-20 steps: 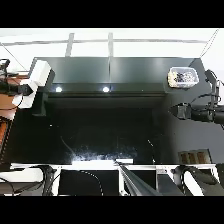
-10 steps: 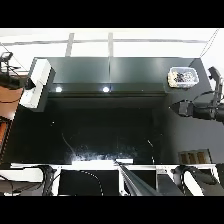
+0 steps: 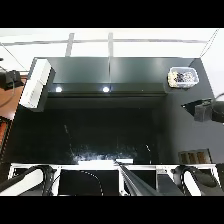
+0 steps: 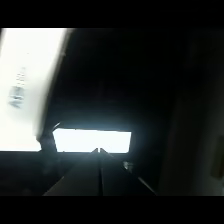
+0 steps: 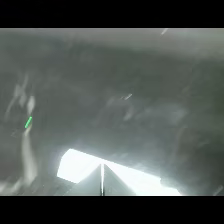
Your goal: Fold the box and place the chain.
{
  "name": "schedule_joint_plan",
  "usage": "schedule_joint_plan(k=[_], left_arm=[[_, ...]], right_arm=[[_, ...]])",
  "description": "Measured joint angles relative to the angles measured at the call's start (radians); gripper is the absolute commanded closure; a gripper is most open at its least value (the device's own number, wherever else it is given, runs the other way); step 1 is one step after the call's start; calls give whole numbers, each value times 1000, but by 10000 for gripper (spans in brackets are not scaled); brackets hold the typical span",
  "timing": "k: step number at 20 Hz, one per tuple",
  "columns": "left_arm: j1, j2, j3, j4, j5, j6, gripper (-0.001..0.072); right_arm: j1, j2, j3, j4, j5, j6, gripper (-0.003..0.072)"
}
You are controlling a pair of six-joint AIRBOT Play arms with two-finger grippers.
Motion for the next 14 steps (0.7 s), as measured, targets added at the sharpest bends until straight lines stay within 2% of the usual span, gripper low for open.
schedule_joint_plan(k=[3, 6, 7, 10, 14], left_arm=[[-167, 251, -282, -67, 175, 11, 682], [-324, 473, -594, -90, 401, 4, 681], [-354, 522, -667, -95, 449, 0, 681], [-403, 603, -792, -67, 537, -14, 680], [-426, 640, -848, -32, 600, -21, 679]], right_arm=[[0, 102, -144, -43, -149, 7, 673], [0, 125, -318, -68, -317, 10, 673], [0, 114, -350, -78, -355, 10, 673], [0, 45, -394, -98, -413, 10, 667], [0, -28, -414, -133, -447, 11, 666]])
